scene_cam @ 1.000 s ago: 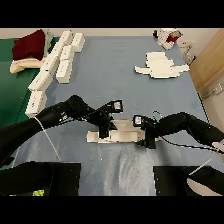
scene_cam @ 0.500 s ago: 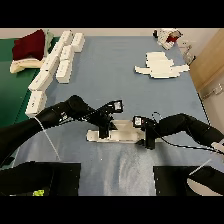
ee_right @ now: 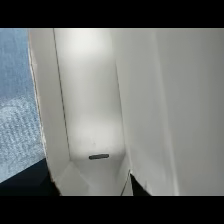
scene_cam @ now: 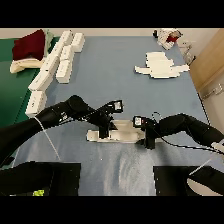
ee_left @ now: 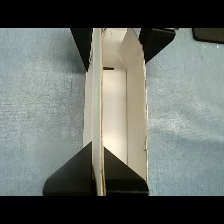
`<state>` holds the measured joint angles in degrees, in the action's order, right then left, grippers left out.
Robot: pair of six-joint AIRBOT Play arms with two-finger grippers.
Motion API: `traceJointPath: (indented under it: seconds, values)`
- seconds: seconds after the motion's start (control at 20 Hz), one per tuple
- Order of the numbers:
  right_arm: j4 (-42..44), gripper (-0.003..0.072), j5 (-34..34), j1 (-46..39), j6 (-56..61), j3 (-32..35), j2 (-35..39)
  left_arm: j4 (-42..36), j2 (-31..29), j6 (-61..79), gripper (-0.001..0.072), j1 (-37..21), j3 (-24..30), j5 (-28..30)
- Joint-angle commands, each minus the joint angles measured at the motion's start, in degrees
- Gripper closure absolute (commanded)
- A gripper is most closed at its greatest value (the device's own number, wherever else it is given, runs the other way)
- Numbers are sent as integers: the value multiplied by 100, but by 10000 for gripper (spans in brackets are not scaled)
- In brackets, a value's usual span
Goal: Fold the box.
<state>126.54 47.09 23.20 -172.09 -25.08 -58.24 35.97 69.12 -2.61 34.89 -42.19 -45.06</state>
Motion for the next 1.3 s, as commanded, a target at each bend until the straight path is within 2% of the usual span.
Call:
traceJointPath:
  seconds: [0.0, 1.25]
  values:
    - [-11, 130, 48, 4, 4, 4, -2, 0, -2, 0, 694, 2, -4, 0]
    - [-11, 129, 48, 4, 4, 2, -2, -133, -2, -4, 693, 4, -4, -52]
